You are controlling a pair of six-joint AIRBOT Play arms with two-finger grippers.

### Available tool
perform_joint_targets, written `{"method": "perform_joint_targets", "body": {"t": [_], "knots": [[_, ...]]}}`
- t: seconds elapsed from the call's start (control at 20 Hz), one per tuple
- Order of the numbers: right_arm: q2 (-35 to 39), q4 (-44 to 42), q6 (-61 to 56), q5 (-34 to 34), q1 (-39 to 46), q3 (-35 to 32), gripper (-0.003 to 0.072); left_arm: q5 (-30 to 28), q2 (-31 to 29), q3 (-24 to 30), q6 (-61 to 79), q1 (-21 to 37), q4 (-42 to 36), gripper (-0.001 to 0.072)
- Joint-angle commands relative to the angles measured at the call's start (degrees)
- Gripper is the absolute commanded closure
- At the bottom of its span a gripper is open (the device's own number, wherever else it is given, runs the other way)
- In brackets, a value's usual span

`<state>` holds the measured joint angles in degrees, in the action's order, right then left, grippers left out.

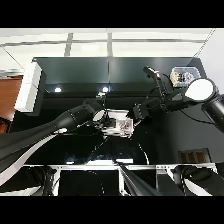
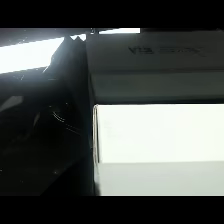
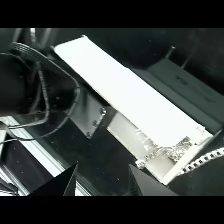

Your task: Fold the box and place the chain.

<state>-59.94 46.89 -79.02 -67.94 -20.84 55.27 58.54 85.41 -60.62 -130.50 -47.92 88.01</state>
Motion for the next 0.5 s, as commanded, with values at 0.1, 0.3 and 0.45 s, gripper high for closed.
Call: {"method": "perform_joint_targets", "body": {"t": [0.1, 0.3, 0.45], "knots": [[0.0, 17.3, -1.0, 2.7, 7.9, -1.0, 0.031, -0.1, 0.0, 0.0, 0.0, 0.0, 0.0, 0.0681], [-1.0, 33.4, -14.8, 23.0, 11.6, -10.0, -0.0026, -0.1, 0.0, 0.0, 0.0, 0.0, 0.0, 0.0681], [-7.1, 34.9, -21.6, 25.5, 10.7, -11.2, -0.0027, -0.1, 0.0, 0.0, 0.0, 0.0, 0.0, 0.0681]]}}
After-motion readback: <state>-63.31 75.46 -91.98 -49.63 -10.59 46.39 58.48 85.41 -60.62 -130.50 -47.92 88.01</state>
